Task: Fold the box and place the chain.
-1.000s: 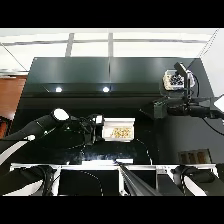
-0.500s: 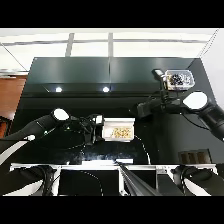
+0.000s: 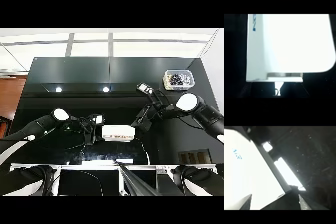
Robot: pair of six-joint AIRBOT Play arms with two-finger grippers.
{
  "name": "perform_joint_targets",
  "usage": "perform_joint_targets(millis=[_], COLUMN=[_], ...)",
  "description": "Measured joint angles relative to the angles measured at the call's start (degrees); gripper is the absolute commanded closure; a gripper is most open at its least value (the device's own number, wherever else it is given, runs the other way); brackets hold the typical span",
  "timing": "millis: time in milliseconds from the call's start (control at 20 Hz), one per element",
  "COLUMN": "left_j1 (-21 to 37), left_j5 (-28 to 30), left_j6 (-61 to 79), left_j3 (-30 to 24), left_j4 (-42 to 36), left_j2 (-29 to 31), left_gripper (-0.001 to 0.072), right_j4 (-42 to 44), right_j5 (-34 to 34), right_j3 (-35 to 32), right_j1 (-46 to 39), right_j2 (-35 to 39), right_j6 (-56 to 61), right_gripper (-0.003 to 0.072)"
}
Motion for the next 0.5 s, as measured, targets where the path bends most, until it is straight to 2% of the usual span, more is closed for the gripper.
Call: perform_joint_targets(millis=[500], left_j1=[0.0], left_j5=[0.0], left_j6=[0.0], left_j3=[0.0], left_j4=[0.0], left_j2=[0.0], left_gripper=[0.042], right_j4=[-0.5], right_j5=[2.1], right_j3=[0.3], right_j1=[3.8], right_j2=[0.1], right_j6=[-9.5], right_gripper=[-0.0034])
